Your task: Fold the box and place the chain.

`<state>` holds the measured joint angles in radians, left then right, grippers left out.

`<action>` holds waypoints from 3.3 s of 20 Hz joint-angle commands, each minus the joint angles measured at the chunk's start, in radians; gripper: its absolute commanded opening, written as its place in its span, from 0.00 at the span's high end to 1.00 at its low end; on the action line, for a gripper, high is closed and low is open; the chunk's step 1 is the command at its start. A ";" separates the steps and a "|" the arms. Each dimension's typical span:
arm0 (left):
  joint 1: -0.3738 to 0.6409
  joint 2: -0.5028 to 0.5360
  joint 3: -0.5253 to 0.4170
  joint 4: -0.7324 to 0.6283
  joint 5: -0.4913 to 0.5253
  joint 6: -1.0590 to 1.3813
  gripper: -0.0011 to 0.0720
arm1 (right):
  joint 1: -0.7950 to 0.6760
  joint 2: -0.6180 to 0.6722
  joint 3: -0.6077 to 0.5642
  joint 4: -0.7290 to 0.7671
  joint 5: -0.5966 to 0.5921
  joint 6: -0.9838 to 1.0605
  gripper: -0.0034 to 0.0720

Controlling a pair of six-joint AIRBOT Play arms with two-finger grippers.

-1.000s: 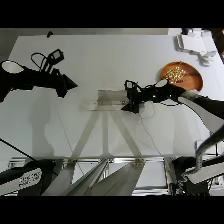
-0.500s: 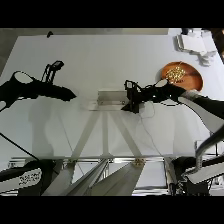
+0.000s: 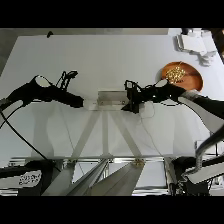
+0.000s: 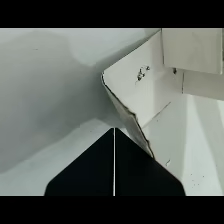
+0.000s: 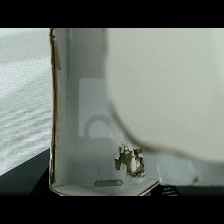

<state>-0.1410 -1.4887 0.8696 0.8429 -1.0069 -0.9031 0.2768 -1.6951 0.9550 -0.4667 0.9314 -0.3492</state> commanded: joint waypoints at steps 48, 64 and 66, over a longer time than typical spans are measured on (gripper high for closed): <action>-0.235 0.026 0.005 -0.111 0.306 -0.049 0.27 | 0.000 0.000 0.001 0.000 0.000 0.000 0.38; -0.473 -0.108 0.286 0.616 0.076 -0.966 0.34 | 0.000 0.000 0.001 0.000 0.000 0.000 0.38; -0.484 -0.125 0.319 0.617 0.053 -0.986 0.51 | 0.000 0.000 0.001 0.000 0.000 0.000 0.38</action>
<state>-0.5968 -1.5787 1.1389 1.4067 -0.9119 -1.7893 0.2768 -1.6951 0.9550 -0.4664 0.9314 -0.3492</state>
